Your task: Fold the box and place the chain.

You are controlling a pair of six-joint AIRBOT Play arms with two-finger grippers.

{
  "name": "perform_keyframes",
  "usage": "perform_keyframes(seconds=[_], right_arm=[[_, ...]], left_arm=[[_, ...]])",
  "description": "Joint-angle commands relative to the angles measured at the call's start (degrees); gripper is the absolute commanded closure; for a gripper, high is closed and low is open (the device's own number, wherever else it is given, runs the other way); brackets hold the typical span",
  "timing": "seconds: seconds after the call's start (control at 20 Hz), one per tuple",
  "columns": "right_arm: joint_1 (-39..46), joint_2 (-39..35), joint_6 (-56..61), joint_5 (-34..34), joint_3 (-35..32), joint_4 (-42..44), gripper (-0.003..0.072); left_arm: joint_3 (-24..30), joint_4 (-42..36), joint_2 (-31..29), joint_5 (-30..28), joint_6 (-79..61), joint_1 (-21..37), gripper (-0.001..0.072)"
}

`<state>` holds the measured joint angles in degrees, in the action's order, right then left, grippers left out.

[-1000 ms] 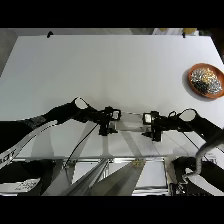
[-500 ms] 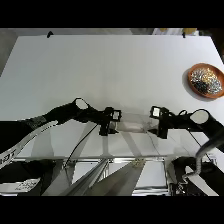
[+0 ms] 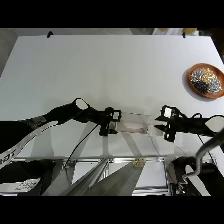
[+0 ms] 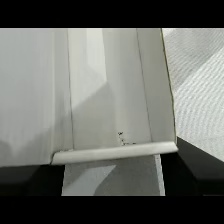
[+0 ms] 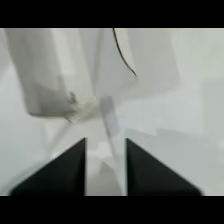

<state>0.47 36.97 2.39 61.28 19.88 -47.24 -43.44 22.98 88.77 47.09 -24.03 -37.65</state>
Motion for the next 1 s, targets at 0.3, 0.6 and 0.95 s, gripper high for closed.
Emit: perform_keyframes(seconds=[0.3,0.6,0.95], right_arm=[[-9.6,3.8,2.2,-16.0,0.0,22.1,0.0667],[-10.9,12.9,16.1,-36.0,0.0,20.1,0.0668],[-10.9,16.7,23.3,-34.6,0.1,8.0,0.0668]], left_arm=[[0.0,0.0,0.0,0.3,0.0,0.0,0.0456],[0.0,0.0,0.0,0.3,0.0,0.0,0.0456],[0.0,0.0,0.0,0.3,0.0,0.0,0.0456]])
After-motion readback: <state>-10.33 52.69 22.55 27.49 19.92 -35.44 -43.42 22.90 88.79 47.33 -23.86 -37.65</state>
